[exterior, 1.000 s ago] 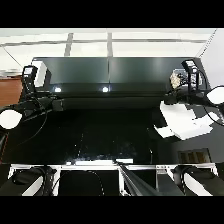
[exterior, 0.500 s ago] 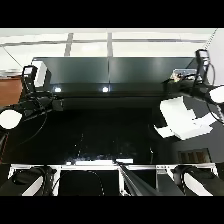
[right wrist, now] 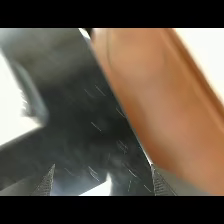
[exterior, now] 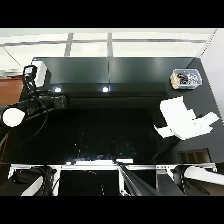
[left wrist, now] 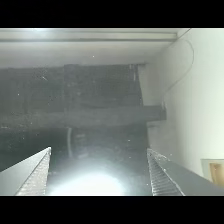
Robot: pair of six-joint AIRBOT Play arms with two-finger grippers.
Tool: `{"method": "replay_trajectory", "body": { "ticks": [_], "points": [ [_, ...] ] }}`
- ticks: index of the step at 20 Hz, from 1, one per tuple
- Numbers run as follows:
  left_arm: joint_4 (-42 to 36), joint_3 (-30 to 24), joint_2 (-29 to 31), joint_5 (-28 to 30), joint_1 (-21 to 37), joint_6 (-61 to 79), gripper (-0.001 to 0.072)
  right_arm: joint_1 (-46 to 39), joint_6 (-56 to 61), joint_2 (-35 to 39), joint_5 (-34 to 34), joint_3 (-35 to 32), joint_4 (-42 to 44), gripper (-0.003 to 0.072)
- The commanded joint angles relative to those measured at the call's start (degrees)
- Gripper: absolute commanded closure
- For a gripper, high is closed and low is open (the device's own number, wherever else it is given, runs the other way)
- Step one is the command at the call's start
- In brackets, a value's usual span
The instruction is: Fold the box and place the chain.
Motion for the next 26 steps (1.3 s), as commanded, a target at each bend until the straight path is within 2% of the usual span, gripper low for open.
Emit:
{"method": "replay_trajectory", "body": {
  "ticks": [1,6,9,11,13,16,18,22,26],
  "points": [
    [-0.7,0.0,-0.7,0.2,0.0,-0.9,0.0004,-7.5,-12.0,-13.4,26.2,10.6,2.6,-0.0014],
    [-2.0,0.0,-0.7,0.5,0.0,-0.9,0.0004,-6.1,-15.2,-17.8,29.9,10.1,4.1,-0.0012],
    [-2.0,0.0,-0.7,0.5,0.0,-0.9,0.0004,-4.9,-15.5,-17.6,32.1,7.3,0.7,-0.0012],
    [-2.1,0.0,-0.7,0.4,0.0,-0.9,0.0004,-3.8,-16.4,-17.2,31.6,5.2,-2.2,0.0138],
    [-2.2,0.0,-0.7,0.5,0.0,-0.9,0.0004,-2.9,-16.7,-16.3,30.3,5.3,-2.3,0.0175],
    [-2.2,0.0,-0.7,0.5,0.0,-0.9,0.0004,-1.5,-18.2,-15.0,30.4,5.2,-0.9,0.0515],
    [-2.2,0.0,-0.7,0.5,0.0,-0.9,0.0004,-0.3,-19.7,-12.7,30.5,5.2,0.0,0.0674],
    [-2.2,0.0,-0.7,0.5,0.0,-0.9,0.0004,2.1,-19.7,-4.5,29.2,2.1,6.5,0.0668],
    [-2.2,0.0,-0.7,0.4,0.0,-0.9,0.0004,5.6,-19.2,10.0,24.1,-8.8,16.2,0.0668]
  ]
}}
